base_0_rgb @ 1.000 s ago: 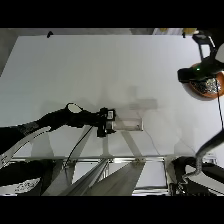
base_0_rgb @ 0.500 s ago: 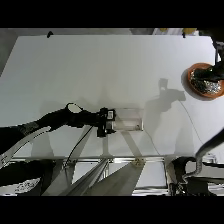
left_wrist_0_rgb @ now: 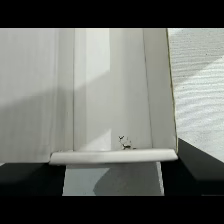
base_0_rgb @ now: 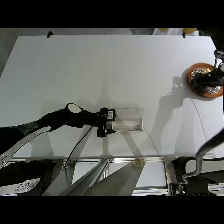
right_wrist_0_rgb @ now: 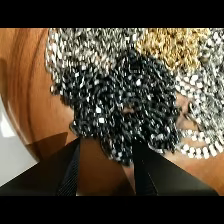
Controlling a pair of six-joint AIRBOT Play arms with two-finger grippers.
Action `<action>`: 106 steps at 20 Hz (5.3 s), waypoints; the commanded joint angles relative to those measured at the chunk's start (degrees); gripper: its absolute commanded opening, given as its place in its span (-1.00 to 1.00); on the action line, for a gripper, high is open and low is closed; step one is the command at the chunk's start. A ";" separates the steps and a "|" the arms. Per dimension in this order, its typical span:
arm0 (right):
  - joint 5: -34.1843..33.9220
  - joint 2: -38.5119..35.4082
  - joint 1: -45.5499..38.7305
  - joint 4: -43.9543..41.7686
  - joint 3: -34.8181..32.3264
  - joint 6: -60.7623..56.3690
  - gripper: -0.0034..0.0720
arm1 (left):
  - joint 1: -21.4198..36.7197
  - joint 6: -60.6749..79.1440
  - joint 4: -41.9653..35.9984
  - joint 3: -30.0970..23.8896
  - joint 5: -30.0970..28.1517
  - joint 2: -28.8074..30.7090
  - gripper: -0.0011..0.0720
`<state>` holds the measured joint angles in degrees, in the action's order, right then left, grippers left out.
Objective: Fold the box and place the chain.
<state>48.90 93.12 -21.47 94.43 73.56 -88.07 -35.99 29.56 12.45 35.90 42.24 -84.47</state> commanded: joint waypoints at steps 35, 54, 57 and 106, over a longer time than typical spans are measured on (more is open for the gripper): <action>30.93 -42.42 -0.20 -24.13 0.00 11.32 -0.87 | 0.04 0.00 0.02 0.04 0.00 0.02 -0.22; 10.62 -63.56 51.19 -34.10 -30.21 0.94 -0.87 | 0.04 0.00 0.02 0.04 -0.02 0.02 -0.22; 4.90 -57.46 60.19 -23.02 -33.83 -6.14 -0.87 | 0.04 0.00 0.02 0.04 -0.02 0.02 -0.22; 4.37 -18.86 44.50 -6.19 -30.58 -18.64 -0.14 | 0.04 0.00 0.02 0.04 -0.02 0.02 -0.22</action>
<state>54.46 74.06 23.07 88.49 43.00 -106.48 -35.99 29.54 12.47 35.90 42.24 -84.47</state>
